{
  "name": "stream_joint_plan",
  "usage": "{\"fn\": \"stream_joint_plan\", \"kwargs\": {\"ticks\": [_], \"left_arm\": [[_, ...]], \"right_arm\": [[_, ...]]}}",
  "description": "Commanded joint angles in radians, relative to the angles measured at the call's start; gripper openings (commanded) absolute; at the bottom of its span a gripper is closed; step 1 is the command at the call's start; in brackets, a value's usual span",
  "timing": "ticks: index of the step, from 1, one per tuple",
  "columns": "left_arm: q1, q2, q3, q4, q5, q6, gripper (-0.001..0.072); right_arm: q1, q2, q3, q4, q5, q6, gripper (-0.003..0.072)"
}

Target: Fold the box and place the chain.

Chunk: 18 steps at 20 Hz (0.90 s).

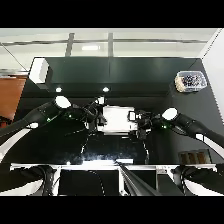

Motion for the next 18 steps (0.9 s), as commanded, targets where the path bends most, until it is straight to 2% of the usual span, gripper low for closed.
{"fn": "stream_joint_plan", "kwargs": {"ticks": [1, 4, 5, 6, 7, 8, 11, 13, 14, 15, 18], "left_arm": [[-0.004, -0.006, 0.000, -0.010, 0.006, -0.011, 0.0164], [-0.008, -0.006, 0.000, -0.011, 0.009, -0.011, 0.0172], [-0.008, -0.006, 0.000, -0.011, 0.010, -0.011, 0.0310], [-0.010, -0.006, 0.000, -0.010, 0.018, -0.011, 0.0488], [-0.010, -0.006, 0.000, -0.011, 0.025, -0.011, 0.0514], [-0.010, -0.006, 0.000, -0.010, 0.026, -0.011, 0.0479], [-0.010, -0.006, 0.004, -0.011, 0.032, -0.010, 0.0181], [-0.008, -0.005, 0.011, -0.009, 0.019, -0.011, 0.0181], [-0.005, 0.001, 0.021, 0.010, 0.000, -0.012, 0.0058], [0.000, 0.015, 0.035, 0.055, -0.013, -0.042, 0.0027], [0.035, 0.098, 0.085, 0.255, -0.028, -0.355, 0.0028]], "right_arm": [[0.001, 0.000, 0.000, 0.000, 0.000, 0.000, 0.0191], [0.001, 0.000, 0.000, 0.000, 0.000, -0.001, 0.0191], [0.001, 0.000, 0.000, 0.000, 0.000, 0.000, 0.0191], [0.001, 0.000, 0.000, 0.000, 0.000, 0.000, 0.0191], [0.001, 0.000, 0.000, 0.000, 0.000, 0.000, 0.0191], [0.001, 0.000, 0.000, 0.000, 0.000, 0.000, 0.0192], [0.001, 0.000, 0.000, 0.000, 0.000, 0.000, 0.0191], [0.001, 0.000, 0.000, 0.000, 0.000, -0.001, 0.0191], [0.000, 0.000, 0.000, 0.000, 0.000, 0.000, 0.0191], [0.001, 0.000, 0.000, 0.000, 0.000, -0.001, 0.0191], [0.000, 0.000, 0.000, 0.000, 0.000, 0.000, 0.0191]]}}
